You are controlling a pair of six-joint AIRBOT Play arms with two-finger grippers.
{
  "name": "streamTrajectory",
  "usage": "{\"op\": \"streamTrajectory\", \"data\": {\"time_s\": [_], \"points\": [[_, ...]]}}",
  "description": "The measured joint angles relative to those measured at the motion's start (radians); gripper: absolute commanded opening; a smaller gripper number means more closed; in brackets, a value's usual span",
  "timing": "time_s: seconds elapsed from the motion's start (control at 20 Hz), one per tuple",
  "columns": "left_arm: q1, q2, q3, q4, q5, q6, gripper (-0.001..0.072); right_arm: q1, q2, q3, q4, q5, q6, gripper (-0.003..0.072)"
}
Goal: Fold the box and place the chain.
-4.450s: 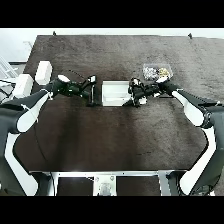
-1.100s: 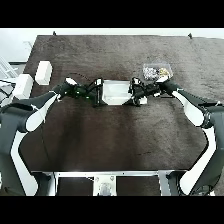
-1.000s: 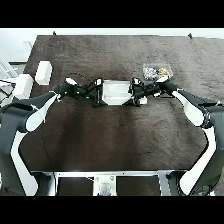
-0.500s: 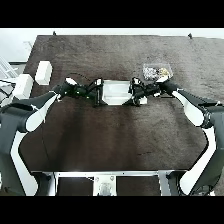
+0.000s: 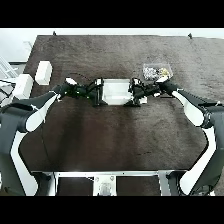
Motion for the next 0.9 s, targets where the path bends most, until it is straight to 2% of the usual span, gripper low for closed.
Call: {"op": "streamTrajectory", "data": {"time_s": [0.4, 0.85, 0.9], "points": [[0.000, 0.000, 0.000, -0.003, 0.005, -0.001, 0.0528, -0.034, 0.016, 0.000, 0.000, 0.009, 0.025, 0.0718], [0.001, -0.001, 0.000, -0.002, 0.004, -0.002, 0.0529, -0.135, 0.116, 0.000, -0.017, 0.027, 0.081, 0.0714], [0.001, -0.001, 0.000, -0.001, 0.003, -0.001, 0.0528, -0.144, 0.129, 0.000, -0.019, 0.044, 0.086, 0.0644]]}}
